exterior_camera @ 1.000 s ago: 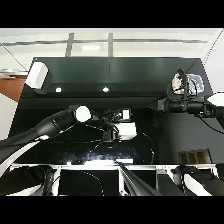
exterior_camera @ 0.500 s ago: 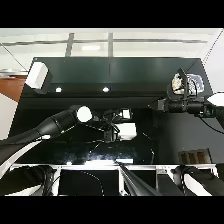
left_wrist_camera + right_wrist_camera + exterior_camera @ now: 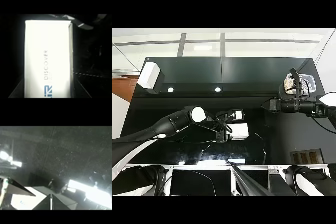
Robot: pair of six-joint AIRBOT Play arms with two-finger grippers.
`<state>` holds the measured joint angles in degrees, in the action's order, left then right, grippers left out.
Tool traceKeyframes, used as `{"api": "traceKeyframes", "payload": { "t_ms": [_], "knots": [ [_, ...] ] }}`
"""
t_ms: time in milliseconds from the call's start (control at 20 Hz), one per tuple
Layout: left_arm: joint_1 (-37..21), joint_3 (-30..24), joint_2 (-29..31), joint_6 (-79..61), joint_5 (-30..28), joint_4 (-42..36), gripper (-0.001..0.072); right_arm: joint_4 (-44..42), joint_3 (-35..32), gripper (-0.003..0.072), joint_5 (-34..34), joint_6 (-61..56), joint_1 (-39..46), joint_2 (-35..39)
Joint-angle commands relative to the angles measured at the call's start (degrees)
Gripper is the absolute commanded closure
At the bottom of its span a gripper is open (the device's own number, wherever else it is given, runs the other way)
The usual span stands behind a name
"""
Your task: Fold the box and place the chain.
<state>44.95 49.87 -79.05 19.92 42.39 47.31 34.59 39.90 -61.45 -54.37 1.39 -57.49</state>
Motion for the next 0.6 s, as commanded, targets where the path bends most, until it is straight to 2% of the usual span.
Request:
{"api": "traceKeyframes", "payload": {
  "t_ms": [0,300,350,400,450,550],
  "knots": [
    [0.04,0.04,-2.23,0.00,-0.66,0.00,-0.0005,-0.02,-0.04,0.0660,0.24,-0.02,0.02,0.04],
    [1.60,0.04,-4.83,0.02,-4.92,0.00,0.0001,-0.07,-0.04,0.0660,1.99,-0.04,0.02,0.04],
    [1.88,0.07,-4.83,0.02,-4.83,0.07,0.0092,-0.07,-0.04,0.0660,1.95,-0.04,0.04,0.04],
    [1.86,0.31,-4.68,0.02,-3.69,0.09,0.0353,-0.07,-0.04,0.0660,1.68,-0.04,0.04,0.04],
    [1.70,0.74,-4.39,0.02,-2.16,0.22,0.0499,-0.07,-0.04,0.0660,1.44,-0.07,0.02,0.04],
    [0.61,1.38,-2.60,0.07,0.59,0.24,0.0539,-0.04,-0.04,0.0660,1.03,-0.07,0.04,0.04]
  ]
}}
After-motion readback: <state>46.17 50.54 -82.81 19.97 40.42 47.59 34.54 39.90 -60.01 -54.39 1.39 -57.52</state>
